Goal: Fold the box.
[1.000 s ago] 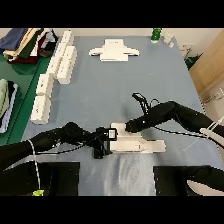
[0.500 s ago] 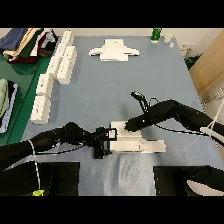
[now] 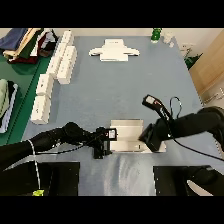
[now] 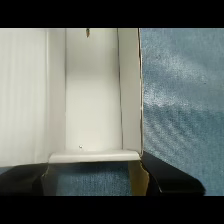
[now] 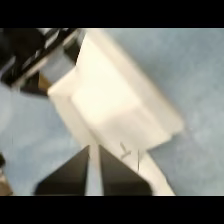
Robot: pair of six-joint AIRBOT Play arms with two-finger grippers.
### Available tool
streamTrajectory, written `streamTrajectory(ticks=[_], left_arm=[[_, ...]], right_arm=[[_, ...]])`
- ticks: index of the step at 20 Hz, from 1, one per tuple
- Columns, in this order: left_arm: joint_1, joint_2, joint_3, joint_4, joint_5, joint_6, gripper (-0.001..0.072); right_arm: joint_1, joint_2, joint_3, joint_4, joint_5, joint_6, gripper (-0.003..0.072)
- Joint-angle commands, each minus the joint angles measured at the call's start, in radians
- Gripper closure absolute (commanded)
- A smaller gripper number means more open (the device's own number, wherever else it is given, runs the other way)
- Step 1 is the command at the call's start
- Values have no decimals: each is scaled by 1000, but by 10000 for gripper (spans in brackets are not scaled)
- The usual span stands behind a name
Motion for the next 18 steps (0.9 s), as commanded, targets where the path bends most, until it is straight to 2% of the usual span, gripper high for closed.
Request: streamTrajectory(ticks=[1,3,7,9,13,15,16,17,18], left_arm=[[0,0,1,0,-2,0,311],[0,0,1,0,0,0,311],[0,0,1,0,0,0,311],[0,0,1,0,0,0,310],[0,0,1,0,-1,0,311],[0,0,1,0,0,0,311],[0,0,1,0,0,0,311],[0,0,1,0,0,0,310],[0,0,1,0,-1,0,311]], right_arm=[[5,137,-97,-91,-124,-44,217],[5,132,-125,-167,-113,-60,173],[34,36,-134,-277,-10,-220,169],[92,-19,-134,-341,71,-264,95],[193,-122,-134,-399,187,-298,96],[224,-146,-134,-396,212,-298,111],[235,-151,-134,-395,233,-298,167],[245,-151,-134,-395,251,-298,257],[253,-151,-134,-395,268,-298,267]])
